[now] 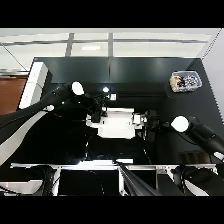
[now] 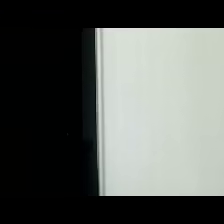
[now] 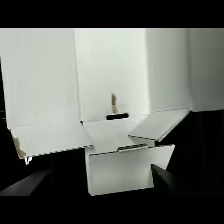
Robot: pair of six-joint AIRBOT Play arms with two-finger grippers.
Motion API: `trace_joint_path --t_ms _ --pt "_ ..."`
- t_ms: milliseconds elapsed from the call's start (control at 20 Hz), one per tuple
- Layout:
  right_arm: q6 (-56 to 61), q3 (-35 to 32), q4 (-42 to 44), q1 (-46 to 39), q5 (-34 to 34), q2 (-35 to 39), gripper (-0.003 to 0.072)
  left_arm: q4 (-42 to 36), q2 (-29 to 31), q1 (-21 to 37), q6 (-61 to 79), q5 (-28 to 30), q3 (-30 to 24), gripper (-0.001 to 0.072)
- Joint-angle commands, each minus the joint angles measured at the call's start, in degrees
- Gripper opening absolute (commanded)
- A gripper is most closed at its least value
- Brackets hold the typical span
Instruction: Fold the box and place the chain.
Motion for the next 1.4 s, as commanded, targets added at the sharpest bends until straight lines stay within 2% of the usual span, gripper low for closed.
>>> trace_joint_path --t_ms 0,150,250,400,550,900,1200,1350 --pt "1.70 2.99 -3.39 -1.75 4.72 3.56 0.0705 0.17 -0.02 -0.02 0.00 -0.61 0.02 0.0027" --pt "-0.28 4.46 2.08 -0.74 9.86 4.26 0.0705 0.20 -0.02 -0.02 0.00 -0.59 0.02 0.0027" --pt "-0.24 4.26 1.66 1.29 9.75 3.89 0.0705 0.20 -0.02 -0.02 0.00 -0.59 0.02 0.0027" --pt "2.12 2.54 -3.34 1.11 9.29 -0.20 0.0705 0.20 -0.02 0.00 0.02 -0.57 0.02 0.0027" --pt "1.92 1.42 -1.42 2.54 7.96 -2.71 0.0704 0.20 -0.02 -0.02 -0.02 -0.70 0.02 0.0027" --pt "1.97 1.11 -0.28 7.13 2.19 -5.46 0.0705 0.20 -0.02 -0.02 -0.02 -0.63 0.02 0.0027" --pt "2.19 -0.39 7.26 10.29 -7.98 -5.68 0.0705 0.17 -0.02 0.00 -0.02 -0.66 0.02 0.0027" --pt "2.19 0.07 7.13 10.14 -9.25 -4.15 0.0705 0.17 -0.02 -0.02 -0.98 -0.72 0.02 0.0027"
